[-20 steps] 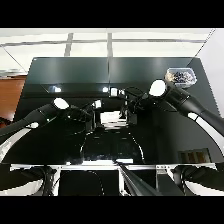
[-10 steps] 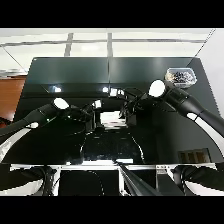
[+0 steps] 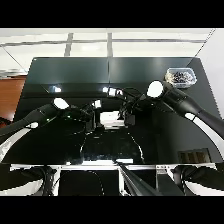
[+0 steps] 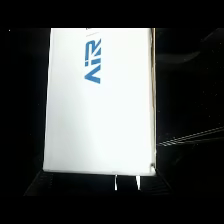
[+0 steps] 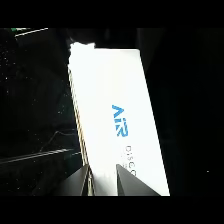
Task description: Fold the box and place the chain.
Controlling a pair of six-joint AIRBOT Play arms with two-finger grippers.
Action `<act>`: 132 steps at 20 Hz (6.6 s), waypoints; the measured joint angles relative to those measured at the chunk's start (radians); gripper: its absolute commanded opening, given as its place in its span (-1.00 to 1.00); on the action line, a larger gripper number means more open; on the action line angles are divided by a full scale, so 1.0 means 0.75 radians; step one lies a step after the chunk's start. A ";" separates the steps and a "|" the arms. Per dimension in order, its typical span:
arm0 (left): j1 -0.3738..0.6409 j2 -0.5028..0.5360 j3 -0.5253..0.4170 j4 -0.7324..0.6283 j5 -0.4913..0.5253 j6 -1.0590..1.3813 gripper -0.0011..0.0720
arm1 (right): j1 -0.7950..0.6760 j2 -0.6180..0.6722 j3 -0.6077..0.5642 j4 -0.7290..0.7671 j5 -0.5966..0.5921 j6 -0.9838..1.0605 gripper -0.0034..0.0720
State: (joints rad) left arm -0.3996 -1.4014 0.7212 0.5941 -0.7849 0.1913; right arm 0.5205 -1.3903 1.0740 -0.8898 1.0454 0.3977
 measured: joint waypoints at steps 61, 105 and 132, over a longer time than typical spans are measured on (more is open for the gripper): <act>-0.153 0.020 0.339 0.100 -0.127 -0.403 0.98 | -0.714 0.386 0.000 -0.110 0.485 1.038 -0.87; 0.052 -0.226 0.834 0.714 -0.292 -1.105 -0.23 | -0.714 0.389 0.000 -0.116 0.520 1.077 -0.87; 0.928 -0.735 1.839 1.014 -0.328 -1.970 -0.05 | -0.714 0.389 0.000 0.001 0.374 1.249 -0.87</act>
State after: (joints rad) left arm 0.2966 -1.9526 2.1002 1.3544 -1.0309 -1.2861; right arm -0.0147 -1.0988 1.0740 -0.8894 1.3262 1.3346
